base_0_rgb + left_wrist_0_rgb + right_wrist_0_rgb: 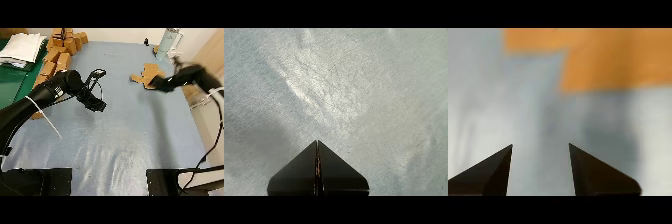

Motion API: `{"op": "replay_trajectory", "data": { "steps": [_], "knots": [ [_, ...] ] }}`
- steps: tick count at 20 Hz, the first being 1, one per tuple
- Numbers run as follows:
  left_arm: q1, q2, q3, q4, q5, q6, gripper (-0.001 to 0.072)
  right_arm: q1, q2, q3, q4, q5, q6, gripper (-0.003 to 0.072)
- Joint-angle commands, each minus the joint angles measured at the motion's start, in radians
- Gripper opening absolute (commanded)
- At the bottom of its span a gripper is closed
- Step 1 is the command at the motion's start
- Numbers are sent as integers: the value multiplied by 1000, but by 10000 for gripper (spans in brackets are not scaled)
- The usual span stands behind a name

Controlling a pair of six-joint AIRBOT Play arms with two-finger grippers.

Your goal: Fold the box.

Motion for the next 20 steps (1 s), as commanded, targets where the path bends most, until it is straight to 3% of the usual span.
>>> {"op": "replay_trajectory", "data": {
  "steps": [1,3,7,10,17,19,20],
  "knots": [
    [-1,0,1,0,0,0,12,-179,-161,345,-253,-41,113,531],
    [-1,-1,1,0,1,0,12,-268,-277,476,-186,-55,112,532],
    [-1,0,1,0,1,0,12,-353,-447,588,67,-14,-9,532],
    [-1,-1,1,0,0,0,12,-351,-566,667,106,-21,-16,521],
    [-1,-1,1,0,2,0,12,-310,-661,670,129,30,-77,503],
    [-1,-1,1,0,2,0,12,-304,-661,670,130,35,-106,365],
    [-1,-1,1,0,2,0,12,-301,-660,670,136,39,-122,357]
  ]
}}
